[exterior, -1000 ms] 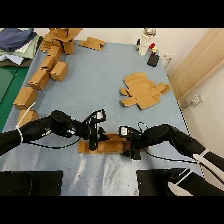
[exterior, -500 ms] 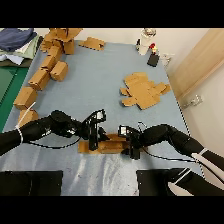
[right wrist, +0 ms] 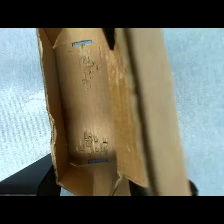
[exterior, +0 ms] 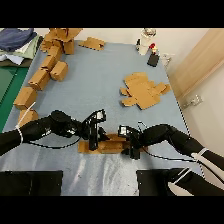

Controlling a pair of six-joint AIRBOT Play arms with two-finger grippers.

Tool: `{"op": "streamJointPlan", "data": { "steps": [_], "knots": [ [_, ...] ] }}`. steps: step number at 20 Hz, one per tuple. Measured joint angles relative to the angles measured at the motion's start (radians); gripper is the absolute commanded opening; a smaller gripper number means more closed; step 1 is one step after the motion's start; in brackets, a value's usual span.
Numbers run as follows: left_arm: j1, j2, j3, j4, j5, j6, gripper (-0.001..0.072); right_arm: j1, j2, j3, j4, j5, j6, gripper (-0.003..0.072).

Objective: Fold the box.

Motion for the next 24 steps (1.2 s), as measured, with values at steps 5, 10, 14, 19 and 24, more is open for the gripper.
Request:
{"op": "streamJointPlan", "data": {
  "steps": [5, 10, 14, 19, 24],
  "knots": [
    [0.000, 0.000, 0.000, 0.000, 0.000, 0.000, 0.0013, 0.000, 0.000, 0.000, -0.001, -0.002, 0.000, 0.0517],
    [0.000, 0.000, 0.000, -0.024, 0.003, 0.000, 0.0012, 0.000, 0.000, 0.000, -0.002, -0.003, 0.000, 0.0517],
    [0.000, 0.000, 0.000, -0.036, 0.003, 0.000, 0.0012, 0.000, 0.000, 0.000, -0.002, -0.003, 0.000, 0.0517],
    [0.000, -0.001, 0.000, -0.043, 0.002, 0.000, 0.0012, 0.000, 0.000, 0.000, -0.002, -0.004, 0.000, 0.0517],
    [0.000, -0.001, 0.000, -0.045, 0.000, -0.027, 0.0012, 0.000, 0.000, 0.000, -0.002, -0.004, 0.000, 0.0517]
  ]
}}
